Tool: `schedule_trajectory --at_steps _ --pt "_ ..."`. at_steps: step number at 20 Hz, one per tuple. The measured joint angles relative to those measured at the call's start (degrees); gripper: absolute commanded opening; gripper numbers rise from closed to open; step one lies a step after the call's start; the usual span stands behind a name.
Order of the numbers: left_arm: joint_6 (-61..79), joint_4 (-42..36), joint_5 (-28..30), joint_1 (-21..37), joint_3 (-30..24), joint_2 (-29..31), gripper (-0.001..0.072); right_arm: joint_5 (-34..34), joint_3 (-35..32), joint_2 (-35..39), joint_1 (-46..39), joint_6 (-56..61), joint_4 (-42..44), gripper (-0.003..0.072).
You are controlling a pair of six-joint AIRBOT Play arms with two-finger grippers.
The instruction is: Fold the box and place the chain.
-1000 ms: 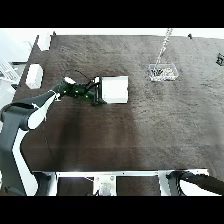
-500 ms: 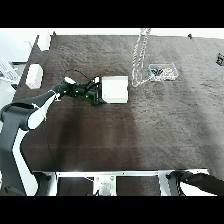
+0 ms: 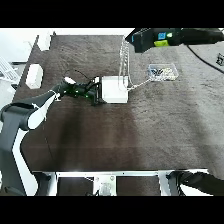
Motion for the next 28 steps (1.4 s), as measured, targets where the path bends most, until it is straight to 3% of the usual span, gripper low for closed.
schedule_trajectory --at_steps 10,20,28 --pt "0.0 0.02 0.02 0.0 0.0 0.0 0.0349 -10.86 -10.99 -0.02 2.75 0.46 2.43 0.0005" --pt "0.0 0.02 0.02 0.0 0.0 0.0 0.0349 -31.71 -30.95 -1.4 4.24 0.55 5.7 0.0004" --pt "0.0 0.02 0.0 0.0 0.0 0.0 0.0349 -39.52 -34.29 -8.5 4.33 0.52 6.56 0.0005"
